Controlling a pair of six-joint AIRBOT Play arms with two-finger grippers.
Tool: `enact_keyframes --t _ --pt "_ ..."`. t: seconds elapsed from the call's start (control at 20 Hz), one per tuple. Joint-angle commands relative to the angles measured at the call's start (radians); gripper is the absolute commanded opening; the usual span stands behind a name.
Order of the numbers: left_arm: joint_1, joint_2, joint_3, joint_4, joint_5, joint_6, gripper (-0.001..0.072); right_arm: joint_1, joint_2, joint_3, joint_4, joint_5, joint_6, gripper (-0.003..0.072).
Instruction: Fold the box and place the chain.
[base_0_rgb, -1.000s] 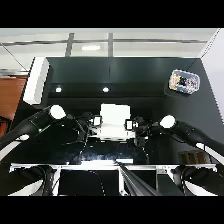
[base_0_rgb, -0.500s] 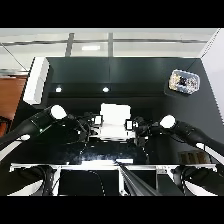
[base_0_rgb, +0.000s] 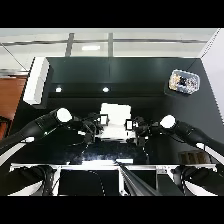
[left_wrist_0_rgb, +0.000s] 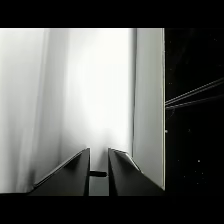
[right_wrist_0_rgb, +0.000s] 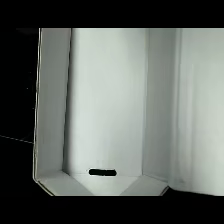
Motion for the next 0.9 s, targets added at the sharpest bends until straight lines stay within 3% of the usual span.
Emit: enact_keyframes --t 0.0,0.1,0.15,0.2,0.25,0.3,0.35,0.4,0.45,0.7,0.85 --pt "-0.006 -0.001 0.000 0.006 0.013 -0.030 0.0327 0.000 -0.001 -0.001 0.001 -0.001 0.001 0.0129" --pt "-0.006 -0.001 0.000 0.007 0.012 -0.031 0.0358 0.000 -0.001 -0.001 0.001 -0.001 0.001 0.0130" --pt "-0.006 -0.001 0.000 0.006 0.012 -0.034 0.0234 0.000 -0.001 -0.001 0.001 -0.002 0.001 0.0130" --pt "-0.006 -0.001 0.000 0.006 0.012 -0.034 0.0186 0.000 -0.001 -0.001 0.001 -0.001 0.001 0.0130" --pt "-0.006 -0.001 0.000 0.005 0.012 -0.034 0.0303 0.000 -0.001 -0.001 0.001 -0.002 0.001 0.0130" --pt "-0.006 0.000 0.000 0.007 0.011 -0.034 0.0285 0.000 -0.001 -0.001 0.001 -0.001 0.001 0.0130" --pt "-0.002 0.005 0.000 0.010 0.009 -0.034 0.0207 0.000 -0.001 -0.001 0.001 -0.001 0.001 0.0130" --pt "0.006 0.021 0.001 0.029 0.008 -0.065 0.0066 0.000 -0.001 -0.001 0.001 -0.002 0.001 0.0130" --pt "0.017 0.045 0.002 0.061 0.006 -0.126 0.0026 0.000 -0.001 -0.001 0.001 -0.001 0.001 0.0130" --pt "0.148 0.305 0.002 0.360 -0.080 -0.561 0.0026 0.000 -0.001 -0.001 0.001 -0.002 0.001 0.0130" --pt "0.324 0.410 -0.012 0.408 0.009 -0.967 0.0026 0.000 -0.001 -0.001 0.001 -0.001 0.001 0.0130"
